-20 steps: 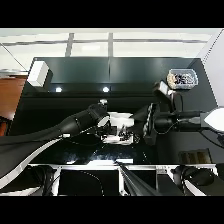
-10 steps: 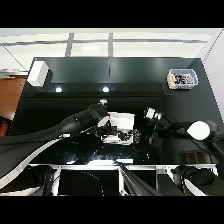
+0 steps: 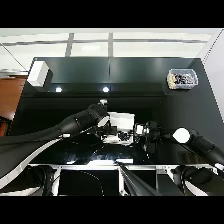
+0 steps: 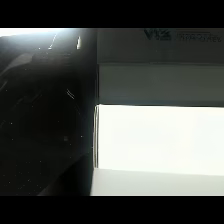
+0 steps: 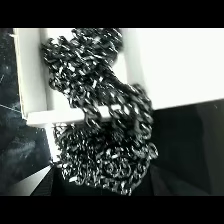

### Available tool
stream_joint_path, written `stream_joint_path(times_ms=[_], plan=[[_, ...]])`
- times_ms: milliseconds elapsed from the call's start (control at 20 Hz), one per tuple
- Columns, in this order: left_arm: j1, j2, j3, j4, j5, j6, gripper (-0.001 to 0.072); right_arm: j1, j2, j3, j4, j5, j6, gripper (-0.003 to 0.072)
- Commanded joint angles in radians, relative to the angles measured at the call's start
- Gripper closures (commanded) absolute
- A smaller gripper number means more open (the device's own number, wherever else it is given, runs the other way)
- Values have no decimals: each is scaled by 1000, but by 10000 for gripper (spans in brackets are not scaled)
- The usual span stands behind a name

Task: Fold the box and place the chain.

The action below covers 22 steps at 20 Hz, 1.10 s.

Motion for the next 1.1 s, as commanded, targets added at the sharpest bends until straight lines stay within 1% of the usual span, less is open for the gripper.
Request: stream_joint_path(times_ms=[0,200,250,300,350,400,500,550,650,750,900,1000,1050], plan=[[0,0,0,0,0,0,678,9,-51,-5,65,-32,-136,-34],[0,0,0,0,0,0,678,9,-56,-5,108,-61,-136,-30],[0,0,0,0,0,0,678,9,-56,-5,109,-59,-136,-14],[0,0,0,0,0,0,678,9,-56,-5,109,-55,-135,156],[0,0,0,0,0,0,678,9,-56,-5,109,-45,-135,289],[0,0,0,0,0,0,678,9,-56,-4,109,-31,-135,438],[0,0,0,0,0,0,678,8,-56,-2,103,11,-134,590],[0,0,0,0,0,0,678,8,-53,2,99,27,-134,619],[0,0,0,0,0,0,678,8,-35,11,96,42,-109,629],[0,0,0,0,0,0,678,8,3,26,62,45,-42,629],[0,0,0,0,0,0,678,8,89,73,-50,91,167,629],[0,0,0,0,0,0,678,6,150,135,-112,165,291,629],[0,0,0,0,0,0,678,6,181,174,-117,199,333,630]])
